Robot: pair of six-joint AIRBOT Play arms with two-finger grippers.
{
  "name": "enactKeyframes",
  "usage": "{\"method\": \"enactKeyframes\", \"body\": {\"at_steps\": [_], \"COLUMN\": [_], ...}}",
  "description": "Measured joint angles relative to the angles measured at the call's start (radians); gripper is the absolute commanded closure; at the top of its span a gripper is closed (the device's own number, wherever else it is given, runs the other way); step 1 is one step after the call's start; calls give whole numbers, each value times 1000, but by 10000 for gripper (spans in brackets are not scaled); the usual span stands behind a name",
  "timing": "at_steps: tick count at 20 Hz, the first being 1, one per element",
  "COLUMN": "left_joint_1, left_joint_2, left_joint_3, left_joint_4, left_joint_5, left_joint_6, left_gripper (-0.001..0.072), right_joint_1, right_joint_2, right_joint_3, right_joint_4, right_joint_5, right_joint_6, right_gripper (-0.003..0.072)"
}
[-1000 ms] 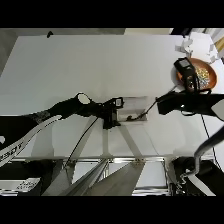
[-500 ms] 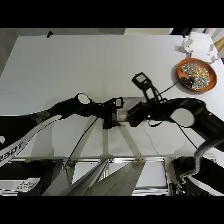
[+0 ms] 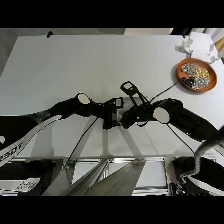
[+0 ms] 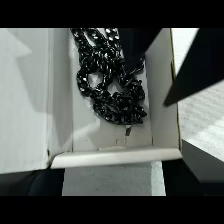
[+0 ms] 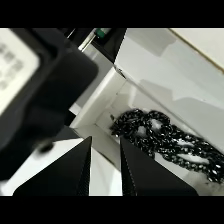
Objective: Fold the box and place the chain.
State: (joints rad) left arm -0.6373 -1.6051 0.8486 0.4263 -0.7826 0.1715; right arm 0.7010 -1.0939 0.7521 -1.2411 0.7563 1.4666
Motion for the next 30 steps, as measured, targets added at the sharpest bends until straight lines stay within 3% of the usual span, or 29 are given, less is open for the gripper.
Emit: {"method": "enactKeyframes", "body": {"at_steps": [4, 10, 13, 16, 21, 22, 30], "left_joint_1": [0, 0, 0, 0, 0, 0, 0], "left_joint_2": [0, 0, 0, 0, 0, 0, 0], "left_joint_3": [0, 0, 0, 0, 0, 0, 0], "left_joint_4": [0, 0, 0, 0, 0, 0, 0], "left_joint_5": [0, 0, 0, 0, 0, 0, 0], "left_joint_6": [0, 0, 0, 0, 0, 0, 0], "left_gripper": [503, 503, 503, 503, 503, 503, 503], "right_joint_1": [-54, -431, -595, -662, -696, -699, -703], "right_joint_2": [126, 182, 103, -11, -208, -243, -421], "right_joint_3": [0, 3, 48, 142, 257, 266, 287], "right_joint_4": [-59, -90, -101, -118, -155, -166, -212], "right_joint_5": [69, 167, 167, 156, 132, 131, 97], "right_joint_6": [0, -20, -48, -72, -85, -86, -79], "right_gripper": [523, 532, 506, 395, 379, 343, 346]}}
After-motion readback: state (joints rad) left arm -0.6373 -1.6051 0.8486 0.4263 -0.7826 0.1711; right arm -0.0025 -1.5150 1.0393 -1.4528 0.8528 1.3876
